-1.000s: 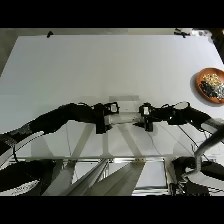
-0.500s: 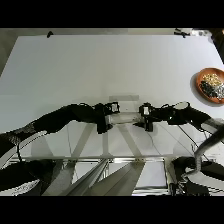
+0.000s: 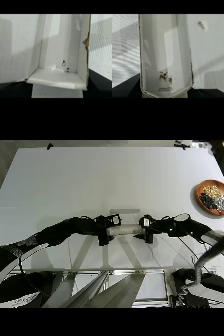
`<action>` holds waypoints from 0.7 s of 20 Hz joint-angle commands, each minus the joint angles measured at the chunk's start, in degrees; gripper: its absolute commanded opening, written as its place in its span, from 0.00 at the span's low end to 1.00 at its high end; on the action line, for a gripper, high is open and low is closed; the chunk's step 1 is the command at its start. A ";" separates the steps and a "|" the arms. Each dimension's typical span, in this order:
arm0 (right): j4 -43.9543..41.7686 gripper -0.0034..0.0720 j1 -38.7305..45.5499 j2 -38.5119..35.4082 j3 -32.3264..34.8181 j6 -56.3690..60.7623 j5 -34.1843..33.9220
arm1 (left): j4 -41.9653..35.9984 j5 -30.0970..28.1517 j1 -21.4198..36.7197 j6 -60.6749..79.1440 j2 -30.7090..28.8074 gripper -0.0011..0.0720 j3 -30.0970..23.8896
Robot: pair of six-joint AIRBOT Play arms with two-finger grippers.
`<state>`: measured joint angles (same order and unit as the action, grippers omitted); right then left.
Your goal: Fold the box and place the chain.
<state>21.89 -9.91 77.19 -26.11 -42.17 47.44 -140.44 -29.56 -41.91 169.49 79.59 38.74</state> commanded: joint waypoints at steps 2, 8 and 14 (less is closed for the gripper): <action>-0.02 0.58 -0.02 -0.02 -0.02 -0.04 -0.11 | 0.59 0.26 -0.09 0.04 0.22 0.13 0.00; -0.02 0.58 0.00 -0.02 -0.04 -0.07 -0.11 | 1.40 0.22 -0.09 0.04 0.22 0.13 0.00; -1.55 0.58 0.00 -0.04 -0.04 -0.07 -0.74 | 1.40 0.20 -0.09 0.02 0.22 0.13 0.00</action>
<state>21.63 -9.91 77.17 -26.11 -42.28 47.20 -139.24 -29.28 -41.98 169.45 79.81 38.76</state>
